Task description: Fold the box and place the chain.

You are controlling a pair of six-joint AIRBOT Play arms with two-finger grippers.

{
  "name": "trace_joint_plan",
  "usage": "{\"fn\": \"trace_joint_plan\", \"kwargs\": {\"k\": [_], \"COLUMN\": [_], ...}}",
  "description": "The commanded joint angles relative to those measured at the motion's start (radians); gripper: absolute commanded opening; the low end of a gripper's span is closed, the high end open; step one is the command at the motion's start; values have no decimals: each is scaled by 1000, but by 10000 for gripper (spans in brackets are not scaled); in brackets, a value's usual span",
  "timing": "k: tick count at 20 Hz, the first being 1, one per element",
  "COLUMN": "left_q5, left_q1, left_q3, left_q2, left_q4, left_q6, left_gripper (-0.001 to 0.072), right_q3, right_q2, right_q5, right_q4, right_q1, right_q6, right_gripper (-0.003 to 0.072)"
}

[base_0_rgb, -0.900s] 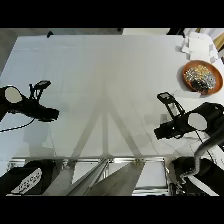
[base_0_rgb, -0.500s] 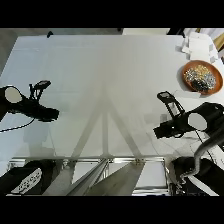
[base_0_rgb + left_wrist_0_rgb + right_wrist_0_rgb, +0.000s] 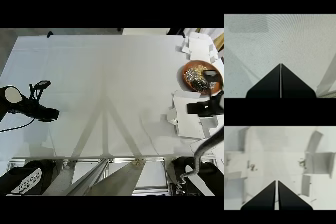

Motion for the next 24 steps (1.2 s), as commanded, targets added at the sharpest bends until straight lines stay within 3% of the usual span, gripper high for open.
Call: {"fn": "trace_joint_plan", "kwargs": {"k": [1,2,6,7,8,11,18,21,23,24], "left_q5": [0,0,0,0,0,0,0,0,0,0], "left_q1": [-1,-1,-1,-1,-1,-1,-1,-1,-1,-1], "left_q3": [0,0,0,0,0,0,0,0,0,0], "left_q2": [0,0,0,0,0,0,0,0,0,0], "left_q4": [0,0,0,0,0,0,0,0,0,0], "left_q6": [0,0,0,0,0,1,1,0,1,0], "left_gripper": [9,9,9,9,9,9,9,9,9,9], "right_q3": [27,27,27,27,27,27,27,27,27,27], "right_q2": [-1,-2,-70,-103,-135,-233,-365,-424,-455,-471], "right_q5": [-88,-123,-183,-188,-193,-177,-194,-191,-192,-181], "right_q4": [-79,-78,-76,-68,-55,-56,-26,-53,-53,-54], "right_q1": [-296,-354,-478,-477,-478,-477,-478,-478,-478,-478], "right_q6": [-106,-114,-203,-203,-208,-222,-361,-364,-362,-359], "right_gripper": [565,650,635,626,571,539,512,444,331,320]}}
